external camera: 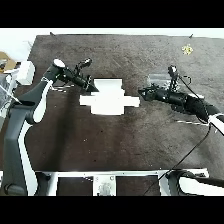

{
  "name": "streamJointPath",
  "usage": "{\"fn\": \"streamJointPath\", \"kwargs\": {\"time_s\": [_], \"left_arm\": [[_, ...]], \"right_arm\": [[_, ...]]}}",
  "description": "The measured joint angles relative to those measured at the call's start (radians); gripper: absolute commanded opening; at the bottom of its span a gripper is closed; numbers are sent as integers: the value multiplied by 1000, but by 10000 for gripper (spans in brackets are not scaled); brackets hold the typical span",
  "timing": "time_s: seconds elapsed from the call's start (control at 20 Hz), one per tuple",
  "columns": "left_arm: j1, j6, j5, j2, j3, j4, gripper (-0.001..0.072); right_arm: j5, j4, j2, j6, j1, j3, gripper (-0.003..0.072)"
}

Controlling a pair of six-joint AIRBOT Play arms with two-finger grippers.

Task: Fold the box and place the chain.

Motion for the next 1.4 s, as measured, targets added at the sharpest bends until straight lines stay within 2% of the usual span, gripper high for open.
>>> {"fn": "streamJointPath", "kwargs": {"time_s": [0.25, 0.5, 0.85, 0.9, 0.95, 1.15, 1.4], "left_arm": [[-1, 69, 104, 1, -46, -1, 4], [-2, 153, 155, 2, -73, -3, 4], [-6, 254, 171, 2, -97, -1, 8], [-6, 261, 171, 2, -98, 1, 9], [-7, 264, 171, 2, -99, 4, 10], [-7, 272, 162, 1, -101, 8, 11], [-7, 276, 150, 1, -101, 11, 11]], "right_arm": [[-2, -13, 4, -83, 27, 0, 538], [-17, -19, -23, -142, 46, 0, 538], [71, -21, -71, -326, 51, 0, 542], [83, -21, -73, -360, 52, 0, 631], [93, -22, -74, -391, 52, 0, 648], [109, -22, -77, -500, 58, 0, 649], [50, -91, -78, -597, 145, 18, 647]]}}
